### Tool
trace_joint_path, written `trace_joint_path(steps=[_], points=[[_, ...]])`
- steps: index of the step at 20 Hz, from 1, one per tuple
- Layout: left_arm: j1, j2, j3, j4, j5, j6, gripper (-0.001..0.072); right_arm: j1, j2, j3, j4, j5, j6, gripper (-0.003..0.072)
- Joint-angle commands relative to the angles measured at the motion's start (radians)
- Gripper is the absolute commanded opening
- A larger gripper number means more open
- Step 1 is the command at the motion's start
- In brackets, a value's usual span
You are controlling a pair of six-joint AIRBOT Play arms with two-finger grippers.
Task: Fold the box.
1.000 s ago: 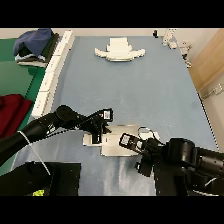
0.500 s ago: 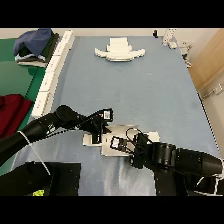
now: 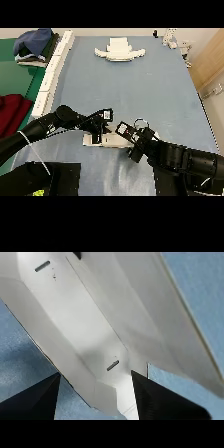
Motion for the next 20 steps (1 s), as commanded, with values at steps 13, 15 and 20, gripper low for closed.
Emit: trace_joint_path(steps=[13, 15, 20], points=[[-0.001, 0.000, 0.000, 0.000, 0.000, 0.000, 0.0014, -0.043, 0.011, 0.002, 0.008, -0.097, -0.074, 0.0720], [-0.001, 0.000, 0.000, 0.000, 0.000, 0.000, 0.0014, -0.088, 0.011, 0.002, 0.040, -0.078, -0.163, 0.0720], [-0.001, 0.000, 0.000, 0.000, 0.000, 0.000, 0.0014, -0.189, 0.056, 0.002, 0.137, -0.011, -0.409, 0.0720]])
